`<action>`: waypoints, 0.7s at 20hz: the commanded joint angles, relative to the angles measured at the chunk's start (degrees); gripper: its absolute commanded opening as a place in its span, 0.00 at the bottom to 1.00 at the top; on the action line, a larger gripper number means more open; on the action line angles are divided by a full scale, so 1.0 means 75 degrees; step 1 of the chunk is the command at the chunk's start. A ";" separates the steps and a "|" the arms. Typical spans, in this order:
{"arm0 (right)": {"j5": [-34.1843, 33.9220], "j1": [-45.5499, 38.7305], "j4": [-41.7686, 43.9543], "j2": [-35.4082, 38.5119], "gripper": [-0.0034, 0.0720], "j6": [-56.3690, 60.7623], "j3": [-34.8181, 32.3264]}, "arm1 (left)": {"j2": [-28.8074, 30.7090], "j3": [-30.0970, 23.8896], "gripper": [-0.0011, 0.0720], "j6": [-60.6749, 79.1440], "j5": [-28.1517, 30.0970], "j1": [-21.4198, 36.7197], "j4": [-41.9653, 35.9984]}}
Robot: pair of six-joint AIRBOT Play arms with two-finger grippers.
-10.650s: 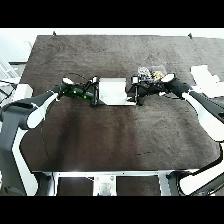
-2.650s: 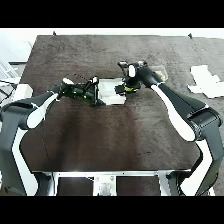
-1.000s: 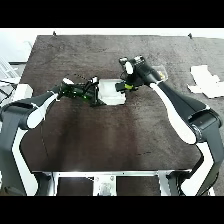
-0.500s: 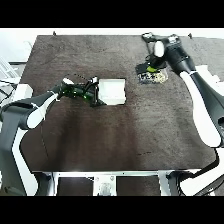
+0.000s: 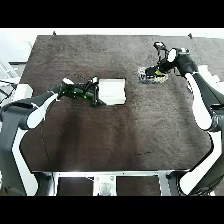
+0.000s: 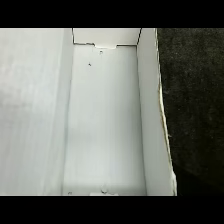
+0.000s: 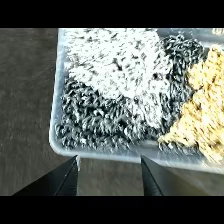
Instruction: Fold the box and place the chain.
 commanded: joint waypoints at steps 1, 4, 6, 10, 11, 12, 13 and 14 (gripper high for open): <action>-0.0396 -0.0073 0.0755 -0.0367 0.62 -0.0729 0.0012 | 0.0003 0.0006 0.50 0.0000 0.0041 -0.0003 0.0006; -0.0682 -0.0067 0.0889 -0.0530 0.57 -0.0749 0.0012 | 0.0003 0.0006 0.50 0.0000 0.0041 -0.0003 0.0006; -0.0772 -0.0067 0.1303 -0.0586 0.44 -0.1093 0.0009 | 0.0003 0.0006 0.50 0.0000 0.0041 -0.0003 0.0006; -0.0717 -0.0073 0.1326 -0.0562 0.07 -0.1131 0.0038 | 0.0003 0.0006 0.50 0.0000 0.0044 -0.0003 0.0006; -0.0638 -0.0073 0.1314 -0.0516 0.07 -0.1131 0.0082 | 0.0003 0.0006 0.50 0.0000 0.0044 -0.0003 0.0006; -0.0592 -0.0073 0.1314 -0.0455 0.07 -0.1131 0.0134 | 0.0003 0.0006 0.50 0.0000 0.0041 -0.0003 0.0006; -0.0586 -0.0070 0.1314 -0.0356 0.07 -0.1131 0.0181 | 0.0003 0.0006 0.50 0.0000 0.0044 -0.0003 0.0006; -0.0586 -0.0067 0.1314 -0.0236 0.07 -0.1131 0.0207 | 0.0003 0.0006 0.50 0.0000 0.0041 -0.0003 0.0006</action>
